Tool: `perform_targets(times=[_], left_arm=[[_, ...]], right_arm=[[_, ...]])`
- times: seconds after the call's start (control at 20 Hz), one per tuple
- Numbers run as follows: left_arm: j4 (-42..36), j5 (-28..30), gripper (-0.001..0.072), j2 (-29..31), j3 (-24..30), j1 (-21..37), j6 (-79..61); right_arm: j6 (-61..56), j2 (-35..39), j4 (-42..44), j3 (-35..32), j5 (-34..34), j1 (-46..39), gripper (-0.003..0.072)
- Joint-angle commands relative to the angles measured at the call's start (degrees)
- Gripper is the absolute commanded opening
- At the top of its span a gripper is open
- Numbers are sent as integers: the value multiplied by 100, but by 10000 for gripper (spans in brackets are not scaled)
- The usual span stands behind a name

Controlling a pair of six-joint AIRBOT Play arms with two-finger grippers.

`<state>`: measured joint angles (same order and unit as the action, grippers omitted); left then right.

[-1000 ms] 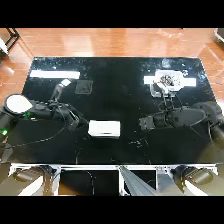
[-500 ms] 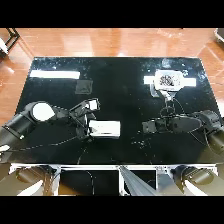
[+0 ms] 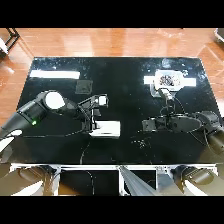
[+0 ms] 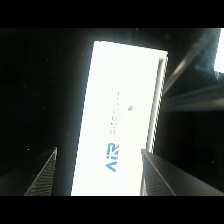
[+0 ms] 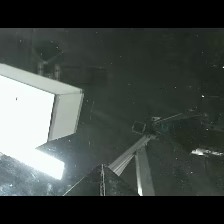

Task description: Fold the box and place the chain.

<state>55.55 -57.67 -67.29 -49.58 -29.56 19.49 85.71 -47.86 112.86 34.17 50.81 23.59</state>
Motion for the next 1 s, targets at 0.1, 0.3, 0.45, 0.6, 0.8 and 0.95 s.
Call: perform_targets(times=[0.1,0.3,0.45,0.6,0.8,0.95], left_arm=[[120,-136,639,-238,-127,-101,-323],[101,-120,639,-376,-125,-205,-282],[101,-107,639,-400,-120,-203,-243],[101,-68,639,-409,11,-205,-243],[79,387,639,-409,98,-238,-234],[63,446,639,-409,98,-302,-234]], right_arm=[[-4,2,-4,-2,-9,-2,18],[-4,-2,-90,-2,-31,-2,18],[-4,-7,-90,-2,-42,-2,18],[-4,-9,-90,-2,-83,-2,18],[-4,-9,-90,-2,-107,-2,18],[-4,-9,-90,-2,-109,-2,18]])
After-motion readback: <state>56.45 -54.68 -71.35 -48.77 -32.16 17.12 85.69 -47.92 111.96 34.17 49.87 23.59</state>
